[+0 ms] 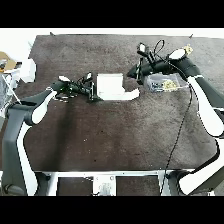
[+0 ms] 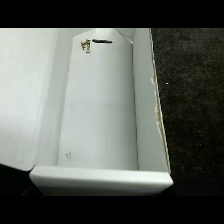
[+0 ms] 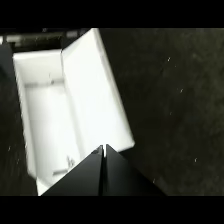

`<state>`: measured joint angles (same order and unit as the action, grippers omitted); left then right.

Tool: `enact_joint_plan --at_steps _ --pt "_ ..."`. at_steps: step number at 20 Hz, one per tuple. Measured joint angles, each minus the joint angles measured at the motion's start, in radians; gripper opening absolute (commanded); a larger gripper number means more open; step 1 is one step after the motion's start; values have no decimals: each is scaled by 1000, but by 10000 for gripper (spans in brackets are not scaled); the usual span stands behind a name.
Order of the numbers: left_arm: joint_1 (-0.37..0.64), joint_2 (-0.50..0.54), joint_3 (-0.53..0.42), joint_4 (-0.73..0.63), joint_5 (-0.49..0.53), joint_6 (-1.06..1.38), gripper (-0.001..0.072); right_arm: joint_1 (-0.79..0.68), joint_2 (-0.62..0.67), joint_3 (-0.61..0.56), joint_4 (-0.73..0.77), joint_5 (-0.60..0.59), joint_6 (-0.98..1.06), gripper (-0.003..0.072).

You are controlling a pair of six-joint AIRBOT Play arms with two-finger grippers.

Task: Fold the box and place the chain.

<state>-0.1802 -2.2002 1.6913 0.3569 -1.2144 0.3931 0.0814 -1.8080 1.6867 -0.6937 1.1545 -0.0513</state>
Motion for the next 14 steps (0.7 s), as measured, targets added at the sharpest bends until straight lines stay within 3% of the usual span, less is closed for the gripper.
enact_joint_plan --at_steps 1,4,6,7,11,12,13,14 --pt "0 0 0 0 0 0 287 6 8 -9 -61 -7 11 601" --pt "0 0 0 0 0 0 288 23 4 -53 -196 -52 24 499" --pt "0 0 0 0 0 0 288 36 -14 -79 -233 -71 12 497" --pt "0 0 0 0 0 0 287 44 -26 -88 -243 -76 -2 440" --pt "0 0 0 0 0 0 288 73 -67 -104 -250 -90 -41 425" --pt "0 0 0 0 0 0 288 77 -74 -106 -249 -91 -47 387" --pt "0 0 0 0 0 0 288 80 -80 -106 -245 -93 -52 299" --pt "0 0 0 0 0 0 287 81 -85 -108 -238 -95 -53 295"
